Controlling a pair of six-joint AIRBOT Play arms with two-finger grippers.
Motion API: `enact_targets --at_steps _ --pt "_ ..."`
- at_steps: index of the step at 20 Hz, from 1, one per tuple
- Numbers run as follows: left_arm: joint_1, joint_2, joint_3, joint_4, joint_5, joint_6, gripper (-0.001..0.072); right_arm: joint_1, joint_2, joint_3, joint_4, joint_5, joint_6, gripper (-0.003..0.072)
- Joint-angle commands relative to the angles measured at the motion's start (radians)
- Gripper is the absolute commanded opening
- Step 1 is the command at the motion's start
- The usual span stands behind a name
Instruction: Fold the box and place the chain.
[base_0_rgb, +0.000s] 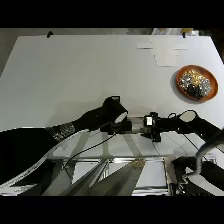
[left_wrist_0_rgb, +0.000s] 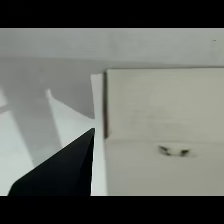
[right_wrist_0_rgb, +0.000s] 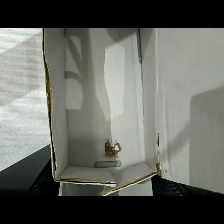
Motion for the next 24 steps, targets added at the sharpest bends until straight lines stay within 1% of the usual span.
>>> enact_targets --at_steps 1,4,5,6,7,9,17,18,19,22,23,24 --pt "0.012 0.006 0.001 0.013 -0.051 0.003 0.0281 0.001 0.0 0.0 0.0 0.0 0.0 0.0411" --pt "0.012 0.008 0.001 0.038 -0.045 0.002 0.0269 0.0 0.0 0.0 0.0 0.0 0.0 0.0411" --pt "0.011 0.008 0.001 0.042 -0.034 0.001 0.0243 0.001 0.0 0.0 0.0 0.0 0.0 0.0411" --pt "0.01 0.008 0.001 0.043 -0.019 0.001 0.0136 0.0 0.0 0.0 0.0 0.0 0.0 0.0411" --pt "0.008 0.007 0.001 0.039 -0.002 0.001 0.0079 0.001 0.0 0.0 0.0 0.0 0.0 0.0411" --pt "0.001 0.002 0.001 0.031 0.019 0.001 0.0079 0.0 0.0 0.0 0.0 0.0 0.0 0.0411" --pt "-0.011 -0.013 0.001 0.029 0.017 -0.006 0.008 0.001 0.0 0.0 0.0 0.0 0.0 0.0411" --pt "-0.011 -0.014 0.001 0.029 0.018 -0.006 0.0067 0.0 0.0 0.0 0.0 0.0 0.0 0.0411" --pt "-0.011 -0.015 0.001 0.029 0.018 -0.006 -0.0001 0.0 0.0 0.0 0.0 0.0 0.0 0.0411" --pt "-0.015 -0.016 0.001 0.028 0.024 -0.027 0.0002 0.001 0.0 0.0 0.0 0.0 0.0 0.0411" --pt "-0.015 -0.016 0.001 0.028 0.023 -0.027 0.0037 0.0 0.0 0.0 0.0 0.0 0.0 0.0411" --pt "-0.015 -0.014 0.001 0.029 0.016 -0.023 0.0123 0.0 0.0 0.0 0.0 0.0 0.0 0.0411"
